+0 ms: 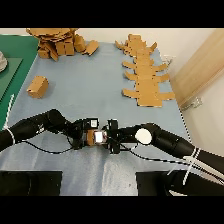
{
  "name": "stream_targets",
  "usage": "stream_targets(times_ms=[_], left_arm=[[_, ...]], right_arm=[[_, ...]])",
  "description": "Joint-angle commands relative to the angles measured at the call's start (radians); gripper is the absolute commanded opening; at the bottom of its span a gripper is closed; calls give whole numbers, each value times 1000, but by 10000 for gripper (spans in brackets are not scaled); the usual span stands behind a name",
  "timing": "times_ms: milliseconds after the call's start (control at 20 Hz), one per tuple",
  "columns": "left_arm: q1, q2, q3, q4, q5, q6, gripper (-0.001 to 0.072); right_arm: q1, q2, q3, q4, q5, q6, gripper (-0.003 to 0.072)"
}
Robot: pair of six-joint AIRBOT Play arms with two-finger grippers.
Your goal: Fold the box.
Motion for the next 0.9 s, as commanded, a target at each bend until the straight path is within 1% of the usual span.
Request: stream_targets(times_ms=[0, 100, 150, 400, 450, 550, 650, 750, 850], left_arm=[[1, 1, 1, 1, -3, 3, 223], [1, 1, 1, 1, -2, 3, 223], [1, 1, 1, 1, -2, 3, 223], [1, 1, 1, 1, -2, 3, 223], [1, 1, 1, 1, -2, 3, 223], [1, 1, 1, 1, -2, 3, 223], [1, 1, 1, 1, -2, 3, 223], [1, 1, 1, 1, -2, 3, 223], [1, 1, 1, 1, -2, 3, 224]], right_arm=[[24, 4, 1, -41, -27, 20, 447], [33, 18, 1, -43, -27, 46, 440], [33, 25, 1, -43, -22, 55, 402], [33, 41, 1, -50, 0, 79, 323], [33, 41, 1, -50, 8, 80, 289], [33, 48, 1, -50, 8, 81, 288], [33, 58, 1, -55, 3, 81, 267], [33, 69, 1, -79, 3, 83, 229], [33, 74, 1, -85, -2, 84, 227]])
